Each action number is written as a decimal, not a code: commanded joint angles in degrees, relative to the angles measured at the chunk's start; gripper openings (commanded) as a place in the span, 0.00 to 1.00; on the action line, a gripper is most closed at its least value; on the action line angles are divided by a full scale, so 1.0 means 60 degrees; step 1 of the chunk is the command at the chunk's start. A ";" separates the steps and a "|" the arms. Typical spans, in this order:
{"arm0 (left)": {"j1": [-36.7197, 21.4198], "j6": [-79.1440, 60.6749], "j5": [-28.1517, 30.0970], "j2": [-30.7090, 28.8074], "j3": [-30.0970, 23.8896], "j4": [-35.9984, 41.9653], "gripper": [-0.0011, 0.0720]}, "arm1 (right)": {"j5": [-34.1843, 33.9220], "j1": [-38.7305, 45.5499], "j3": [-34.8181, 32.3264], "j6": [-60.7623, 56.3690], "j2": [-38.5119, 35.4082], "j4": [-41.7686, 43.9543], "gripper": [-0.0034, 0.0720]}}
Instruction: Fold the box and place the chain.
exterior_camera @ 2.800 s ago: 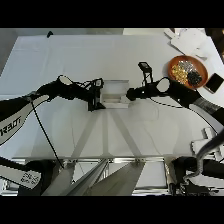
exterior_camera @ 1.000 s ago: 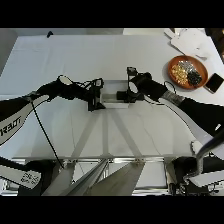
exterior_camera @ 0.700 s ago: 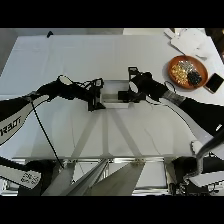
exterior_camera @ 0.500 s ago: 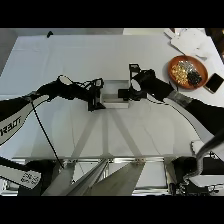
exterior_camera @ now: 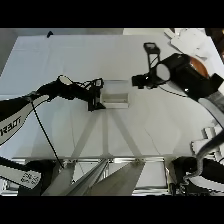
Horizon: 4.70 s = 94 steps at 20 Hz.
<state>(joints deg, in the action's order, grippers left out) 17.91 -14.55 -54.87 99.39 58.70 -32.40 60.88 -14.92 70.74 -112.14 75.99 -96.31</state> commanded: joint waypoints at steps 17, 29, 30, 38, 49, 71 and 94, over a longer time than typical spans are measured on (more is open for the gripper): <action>0.0004 0.0000 0.0004 0.0000 0.0004 -0.0004 0.17 | -0.1985 0.5741 0.3340 0.3202 0.5246 -0.0160 0.50; 0.0004 0.0000 0.0004 0.0000 0.0004 -0.0004 0.17 | -0.1162 0.5668 0.3391 0.3315 0.5697 0.0601 0.06; 0.0007 0.0000 0.0004 0.0000 0.0004 -0.0004 0.17 | -0.1104 0.5610 0.3391 0.3391 0.5526 0.0499 0.06; 0.0004 0.0000 0.0004 0.0000 0.0004 -0.0004 0.17 | 0.0415 0.4783 0.3388 0.4262 0.3676 0.0415 0.06; 0.0004 0.0000 0.0004 0.0000 0.0004 -0.0004 0.17 | 0.0834 0.5257 0.3388 0.4029 0.2561 0.0452 0.53; 0.0007 0.0004 0.0000 0.0000 0.0004 0.0000 0.17 | -0.0164 0.5472 0.3388 0.2816 0.5577 0.0379 0.06; 0.0007 0.0000 0.0000 0.0000 0.0004 -0.0004 0.17 | 0.2565 0.1734 0.2885 0.5486 0.2171 0.1319 0.05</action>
<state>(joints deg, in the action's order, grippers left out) 17.91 -14.55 -54.87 99.39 58.70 -32.40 74.78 0.78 89.82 -79.57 90.72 -90.67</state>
